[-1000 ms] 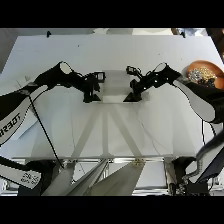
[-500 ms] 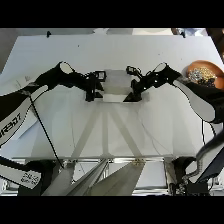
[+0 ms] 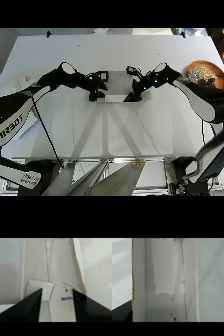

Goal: Fold the box and place the chain.

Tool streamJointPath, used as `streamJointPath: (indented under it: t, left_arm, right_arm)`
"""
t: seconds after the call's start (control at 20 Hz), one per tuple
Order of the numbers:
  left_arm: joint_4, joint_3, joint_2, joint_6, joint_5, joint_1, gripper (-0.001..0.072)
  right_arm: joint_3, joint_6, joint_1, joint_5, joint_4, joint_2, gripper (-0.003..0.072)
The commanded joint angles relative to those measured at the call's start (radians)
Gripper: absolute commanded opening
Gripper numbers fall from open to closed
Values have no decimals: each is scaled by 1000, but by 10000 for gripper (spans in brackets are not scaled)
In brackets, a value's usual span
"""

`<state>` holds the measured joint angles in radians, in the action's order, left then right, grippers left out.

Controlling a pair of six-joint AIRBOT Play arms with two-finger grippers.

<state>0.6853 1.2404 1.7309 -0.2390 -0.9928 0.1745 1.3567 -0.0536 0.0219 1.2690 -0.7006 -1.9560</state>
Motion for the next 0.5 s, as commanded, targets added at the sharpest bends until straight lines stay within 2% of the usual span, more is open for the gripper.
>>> streamJointPath:
  t: [0.0,0.15,0.2,0.25,0.3,0.35,0.45]
  left_arm:
    - [-17,0,1,1,2,2,573]
    - [-17,0,1,4,2,2,575]
    - [-17,0,1,4,2,2,548]
    - [-16,0,0,4,2,2,392]
    - [-14,0,0,4,1,2,147]
    - [-14,0,0,5,0,2,16]
    - [-14,0,-3,32,0,4,11]
  right_arm:
    - [0,2,0,0,0,0,571]
    - [0,2,0,0,0,0,571]
    - [0,2,0,0,0,0,571]
    - [0,2,0,0,0,0,571]
    - [0,2,0,0,0,0,571]
    - [0,2,0,0,0,0,571]
    - [0,2,0,0,0,0,571]
